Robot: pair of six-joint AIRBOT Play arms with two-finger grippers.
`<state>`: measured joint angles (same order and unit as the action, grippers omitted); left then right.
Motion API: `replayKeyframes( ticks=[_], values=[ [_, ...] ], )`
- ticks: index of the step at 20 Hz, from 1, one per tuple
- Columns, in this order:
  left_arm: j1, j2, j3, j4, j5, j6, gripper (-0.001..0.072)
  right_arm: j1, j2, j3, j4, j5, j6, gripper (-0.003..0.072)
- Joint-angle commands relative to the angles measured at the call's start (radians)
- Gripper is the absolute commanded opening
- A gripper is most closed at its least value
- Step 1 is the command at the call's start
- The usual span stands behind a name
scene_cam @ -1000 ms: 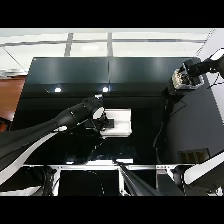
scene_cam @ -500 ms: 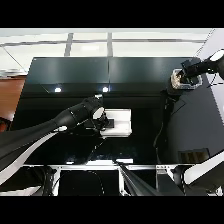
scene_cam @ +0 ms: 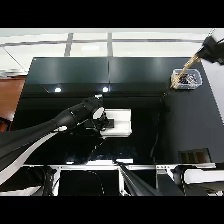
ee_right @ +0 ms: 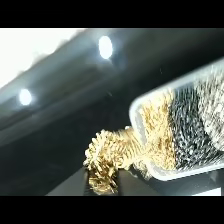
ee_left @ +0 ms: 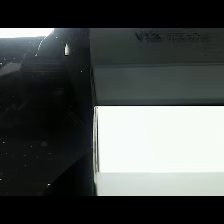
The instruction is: Fold the box and place the chain.
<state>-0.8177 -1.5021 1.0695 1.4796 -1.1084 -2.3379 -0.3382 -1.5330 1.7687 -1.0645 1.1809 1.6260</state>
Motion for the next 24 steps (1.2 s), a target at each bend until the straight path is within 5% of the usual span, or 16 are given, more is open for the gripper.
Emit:
replayKeyframes(
  ticks=[1, 12, 18, 24],
  values=[
    [0.000, 0.000, 0.001, 0.000, -0.001, 0.000, 0.0029, -0.003, 0.168, 0.001, 0.082, 0.054, -0.165, 0.0014],
    [0.000, 0.000, 0.001, -0.004, -0.003, 0.000, 0.0029, 0.098, 0.475, -0.012, 0.172, 0.238, -0.251, 0.0014],
    [0.000, 0.000, 0.001, -0.003, 0.000, 0.000, 0.0029, 0.249, 0.536, -0.233, 0.427, 0.280, -0.286, 0.0011],
    [0.000, 0.000, 0.001, -0.004, -0.001, 0.000, 0.0029, 0.297, 0.539, -0.328, 0.441, 0.287, -0.284, 0.0011]
  ],
)
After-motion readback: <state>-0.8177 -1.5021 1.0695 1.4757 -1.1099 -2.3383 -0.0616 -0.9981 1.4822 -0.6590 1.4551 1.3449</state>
